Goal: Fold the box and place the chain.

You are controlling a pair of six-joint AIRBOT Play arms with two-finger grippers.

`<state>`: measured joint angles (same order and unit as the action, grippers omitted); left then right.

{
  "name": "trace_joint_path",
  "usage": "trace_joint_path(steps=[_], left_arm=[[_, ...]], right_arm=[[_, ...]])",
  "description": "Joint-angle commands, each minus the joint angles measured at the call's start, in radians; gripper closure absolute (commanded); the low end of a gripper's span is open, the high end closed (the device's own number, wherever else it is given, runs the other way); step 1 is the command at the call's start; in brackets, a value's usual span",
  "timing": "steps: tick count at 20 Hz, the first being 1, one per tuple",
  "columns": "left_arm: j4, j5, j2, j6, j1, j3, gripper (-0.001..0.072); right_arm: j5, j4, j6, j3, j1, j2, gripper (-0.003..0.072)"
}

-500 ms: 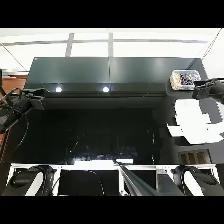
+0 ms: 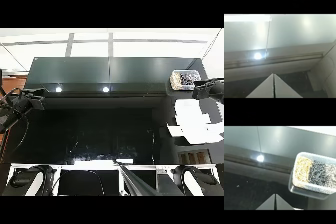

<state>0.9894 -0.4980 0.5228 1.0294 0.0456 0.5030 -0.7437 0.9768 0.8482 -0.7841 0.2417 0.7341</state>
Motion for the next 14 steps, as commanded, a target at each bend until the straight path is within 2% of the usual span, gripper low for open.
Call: trace_joint_path(steps=[1, 6, 8, 10, 12, 13, 14], left_arm=[[0.000, 0.000, 0.000, 0.000, 0.000, 0.000, 0.0678], [-0.052, 0.006, 0.000, -0.001, 0.000, -0.001, 0.0679], [-0.056, 0.053, 0.000, 0.000, 0.000, -0.001, 0.0678], [-0.093, 0.101, 0.000, 0.000, -0.001, -0.002, 0.0678], [-0.111, 0.141, 0.018, -0.004, -0.001, -0.007, 0.0661], [-0.104, 0.186, 0.050, -0.006, -0.001, -0.011, 0.0417], [-0.105, 0.227, 0.092, -0.004, -0.001, -0.010, -0.0011]], right_arm=[[0.000, 0.000, 0.000, 0.000, -0.001, 0.000, 0.0670], [0.008, -0.001, 0.000, 0.000, -0.001, 0.000, 0.0670], [0.025, -0.047, 0.000, 0.000, -0.001, 0.000, 0.0670], [0.135, -0.120, -0.002, 0.000, -0.001, 0.000, 0.0671], [0.342, -0.127, -0.016, 0.001, -0.002, 0.042, 0.0670], [0.440, -0.132, -0.006, 0.001, 0.002, 0.087, 0.0669], [0.508, -0.131, 0.023, 0.001, 0.002, 0.135, 0.0620]])
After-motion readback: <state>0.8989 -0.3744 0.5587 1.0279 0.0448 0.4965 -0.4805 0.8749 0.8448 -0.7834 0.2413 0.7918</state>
